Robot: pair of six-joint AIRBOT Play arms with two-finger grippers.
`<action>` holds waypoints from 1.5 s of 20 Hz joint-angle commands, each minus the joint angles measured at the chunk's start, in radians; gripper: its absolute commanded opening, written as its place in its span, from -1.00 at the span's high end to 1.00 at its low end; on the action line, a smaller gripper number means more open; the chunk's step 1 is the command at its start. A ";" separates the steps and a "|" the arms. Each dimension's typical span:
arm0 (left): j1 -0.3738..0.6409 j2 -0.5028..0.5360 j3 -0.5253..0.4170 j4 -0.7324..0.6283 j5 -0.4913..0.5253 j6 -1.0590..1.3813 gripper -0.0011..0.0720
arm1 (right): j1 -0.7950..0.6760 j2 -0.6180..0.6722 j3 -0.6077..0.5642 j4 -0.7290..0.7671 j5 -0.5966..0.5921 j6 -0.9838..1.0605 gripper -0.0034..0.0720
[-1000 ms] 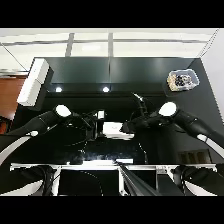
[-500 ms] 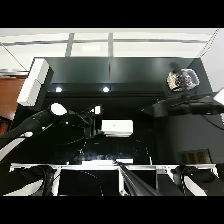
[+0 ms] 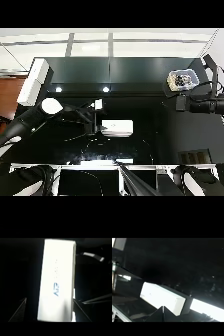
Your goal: Fold the box and place the chain.
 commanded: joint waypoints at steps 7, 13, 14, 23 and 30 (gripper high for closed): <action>-0.101 -0.264 0.158 0.000 -0.001 -0.126 -0.97 | -0.011 0.003 0.001 -0.025 -0.013 0.000 0.87; -0.119 -0.264 0.158 0.053 -0.029 -0.132 -0.97 | -0.011 0.003 0.001 -0.049 -0.013 0.004 0.87; -0.126 -0.264 0.158 0.057 -0.031 -0.132 -0.97 | -0.011 0.003 0.001 -0.049 -0.013 0.007 0.87; -0.143 -0.257 0.184 0.088 -0.040 -0.137 -0.97 | -0.011 0.003 0.001 -0.049 -0.011 0.011 0.87; -0.148 -0.245 0.229 0.192 -0.055 -0.325 -0.97 | -0.011 0.003 0.001 -0.049 -0.004 0.011 0.87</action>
